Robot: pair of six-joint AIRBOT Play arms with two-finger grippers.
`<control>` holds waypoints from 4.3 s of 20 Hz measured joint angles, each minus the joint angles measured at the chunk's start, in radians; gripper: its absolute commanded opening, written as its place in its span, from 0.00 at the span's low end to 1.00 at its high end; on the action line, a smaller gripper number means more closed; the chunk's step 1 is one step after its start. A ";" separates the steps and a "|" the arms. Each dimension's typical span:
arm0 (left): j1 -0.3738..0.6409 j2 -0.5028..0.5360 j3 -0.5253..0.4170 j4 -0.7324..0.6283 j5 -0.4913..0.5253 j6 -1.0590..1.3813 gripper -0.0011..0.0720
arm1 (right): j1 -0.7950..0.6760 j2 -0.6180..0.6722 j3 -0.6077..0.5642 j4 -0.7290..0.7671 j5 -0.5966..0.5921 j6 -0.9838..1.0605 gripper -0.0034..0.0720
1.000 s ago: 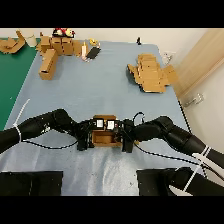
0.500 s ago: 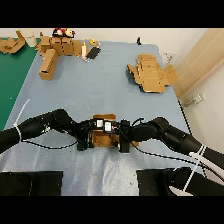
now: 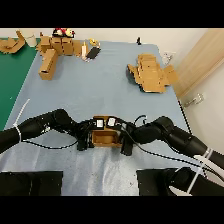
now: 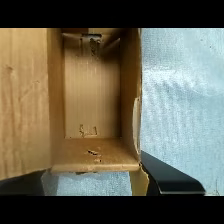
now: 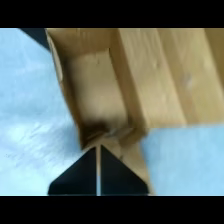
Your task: Fold the box.
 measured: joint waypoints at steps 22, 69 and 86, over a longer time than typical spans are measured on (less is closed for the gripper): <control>0.000 0.000 0.000 0.001 0.000 0.002 0.59 | -0.462 0.079 -0.152 0.037 -0.100 0.695 0.05; 0.000 0.000 0.000 0.001 0.000 0.002 0.59 | 0.204 -0.294 0.286 -0.306 -0.156 1.376 0.64; 0.000 0.000 0.000 0.001 0.000 0.002 0.59 | 0.297 -0.505 0.463 -0.422 -0.431 1.625 0.05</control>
